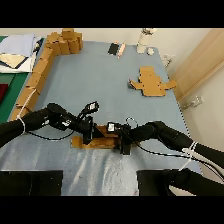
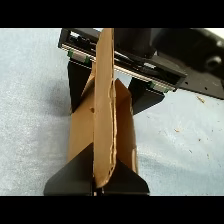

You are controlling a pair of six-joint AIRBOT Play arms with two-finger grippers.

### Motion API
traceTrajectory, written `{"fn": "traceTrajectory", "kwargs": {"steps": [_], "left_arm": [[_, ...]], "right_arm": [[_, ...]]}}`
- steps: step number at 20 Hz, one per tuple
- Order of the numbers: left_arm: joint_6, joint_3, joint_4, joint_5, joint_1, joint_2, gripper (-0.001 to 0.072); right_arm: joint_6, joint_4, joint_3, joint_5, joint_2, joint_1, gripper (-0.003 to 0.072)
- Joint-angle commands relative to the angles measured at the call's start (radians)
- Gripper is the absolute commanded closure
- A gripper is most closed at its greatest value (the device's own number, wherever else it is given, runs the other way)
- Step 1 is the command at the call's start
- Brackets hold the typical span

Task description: Fold the box.

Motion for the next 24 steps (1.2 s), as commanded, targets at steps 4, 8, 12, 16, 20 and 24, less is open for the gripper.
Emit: {"fn": "traceTrajectory", "kwargs": {"steps": [4, 8, 12, 16, 20, 24], "left_arm": [[0.0, 0.001, -0.004, 0.011, 0.001, 0.0, 0.0697], [0.0, 0.001, -0.003, 0.012, 0.001, 0.0, 0.0697], [-0.004, 0.001, 0.005, 0.04, 0.002, 0.0, 0.0694], [-0.109, 0.001, 0.005, 0.112, 0.003, 0.004, 0.0261], [-0.109, 0.001, 0.02, 0.108, 0.011, 0.013, 0.026], [-0.312, 0.001, 0.244, 0.08, 0.065, 0.086, 0.0259]], "right_arm": [[0.0, -0.008, -0.001, -0.003, -0.001, 0.001, 0.0188], [0.0, -0.011, -0.001, -0.003, -0.001, 0.001, 0.0191], [0.0, -0.01, -0.001, -0.005, -0.001, 0.001, 0.0191], [0.0, -0.011, -0.001, -0.007, -0.001, 0.001, 0.0176], [0.0, -0.012, -0.001, -0.008, -0.001, 0.001, 0.0164], [0.0, -0.022, -0.001, -0.008, 0.001, 0.001, 0.0165]]}}
